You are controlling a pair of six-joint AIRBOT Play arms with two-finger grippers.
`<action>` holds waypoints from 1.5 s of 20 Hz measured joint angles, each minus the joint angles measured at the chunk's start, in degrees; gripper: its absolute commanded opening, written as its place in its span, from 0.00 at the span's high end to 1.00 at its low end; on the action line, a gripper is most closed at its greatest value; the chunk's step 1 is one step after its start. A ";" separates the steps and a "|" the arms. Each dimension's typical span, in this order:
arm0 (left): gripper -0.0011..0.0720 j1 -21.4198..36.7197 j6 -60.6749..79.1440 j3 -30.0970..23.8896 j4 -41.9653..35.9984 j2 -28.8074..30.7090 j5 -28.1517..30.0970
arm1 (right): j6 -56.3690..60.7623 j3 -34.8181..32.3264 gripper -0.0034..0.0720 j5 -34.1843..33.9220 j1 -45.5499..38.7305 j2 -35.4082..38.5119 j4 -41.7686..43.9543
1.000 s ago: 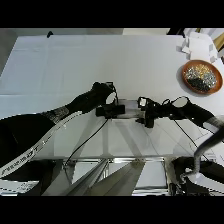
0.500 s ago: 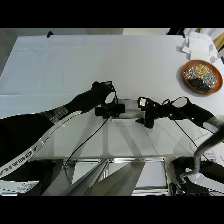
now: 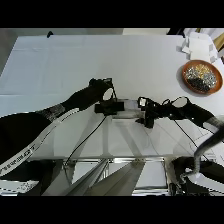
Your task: Fold the box and place the chain.
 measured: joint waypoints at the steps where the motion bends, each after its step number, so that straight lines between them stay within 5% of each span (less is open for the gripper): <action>1: 0.89 -0.11 0.11 0.00 0.02 -0.17 0.02 | 0.00 0.00 0.48 -0.02 0.00 0.00 0.00; 3: 0.98 -0.39 0.13 0.07 0.22 -0.50 -0.04 | 0.00 0.02 0.48 0.07 0.00 0.00 0.02; 7: 0.97 -0.76 -0.37 0.07 0.39 -1.01 -0.44 | -0.07 0.02 0.48 0.09 0.00 0.02 0.00; 10: 0.78 -0.98 -0.59 -0.15 0.11 -1.53 0.11 | -0.02 0.00 0.48 -0.09 0.00 0.00 -0.02; 13: 0.78 -1.25 -0.76 -0.09 0.11 -1.49 -0.46 | 0.00 0.00 0.48 -0.04 0.00 0.00 -0.04; 15: 0.82 -1.33 -0.76 -0.02 0.28 -1.40 0.00 | 0.00 0.00 0.48 -0.04 0.00 0.00 -0.02; 17: 0.98 -1.38 -0.98 -0.04 0.37 -1.38 -0.15 | 0.04 0.00 0.48 0.00 0.00 0.00 0.02; 22: 0.97 -1.40 -1.25 -0.04 0.52 -1.38 -0.20 | 0.00 0.02 0.48 0.02 0.00 0.00 0.04; 23: 0.90 -1.40 -1.42 -0.04 0.52 -1.38 -0.17 | 0.00 0.02 0.48 0.00 0.00 0.00 0.04; 26: 0.45 -1.40 -1.40 -0.04 0.24 -1.27 0.17 | 0.00 0.00 0.48 -0.07 0.00 0.00 -0.04; 30: 0.41 -0.94 2.54 -0.04 -0.07 -0.79 -1.38 | 0.00 0.00 0.48 -0.04 0.00 0.00 -0.02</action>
